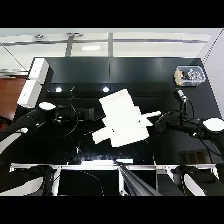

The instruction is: Fold the box and place the chain.

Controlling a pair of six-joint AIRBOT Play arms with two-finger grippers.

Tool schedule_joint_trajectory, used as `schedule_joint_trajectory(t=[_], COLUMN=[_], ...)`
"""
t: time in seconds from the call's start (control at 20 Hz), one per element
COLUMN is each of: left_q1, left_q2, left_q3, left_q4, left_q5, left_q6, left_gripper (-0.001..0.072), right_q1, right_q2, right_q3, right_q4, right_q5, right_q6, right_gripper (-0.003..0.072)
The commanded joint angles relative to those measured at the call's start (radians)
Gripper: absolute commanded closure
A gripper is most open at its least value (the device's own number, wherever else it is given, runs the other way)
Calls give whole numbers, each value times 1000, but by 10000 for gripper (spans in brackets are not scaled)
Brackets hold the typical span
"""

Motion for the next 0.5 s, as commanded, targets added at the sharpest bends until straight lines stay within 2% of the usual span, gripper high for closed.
schedule_joint_trajectory(t=[0.0, 0.1, 0.3, 0.45], left_q1=[-3, -12, -53, -47], left_q2=[-50, -89, -177, -233], left_q3=[12, 42, 129, 188], left_q4=[-149, -134, -3, 0], left_q5=[-89, -194, -229, -306], left_q6=[278, 363, 380, 380], left_gripper=[5, 5, 15, 27], right_q1=[9, 9, 9, 9], right_q2=[1, 1, 0, 1], right_q3=[-1, -1, -1, -1], right_q4=[-8, -10, -10, -11], right_q5=[-5, -4, -4, -3], right_q6=[16, 22, 30, 42], right_gripper=[638, 638, 638, 638])
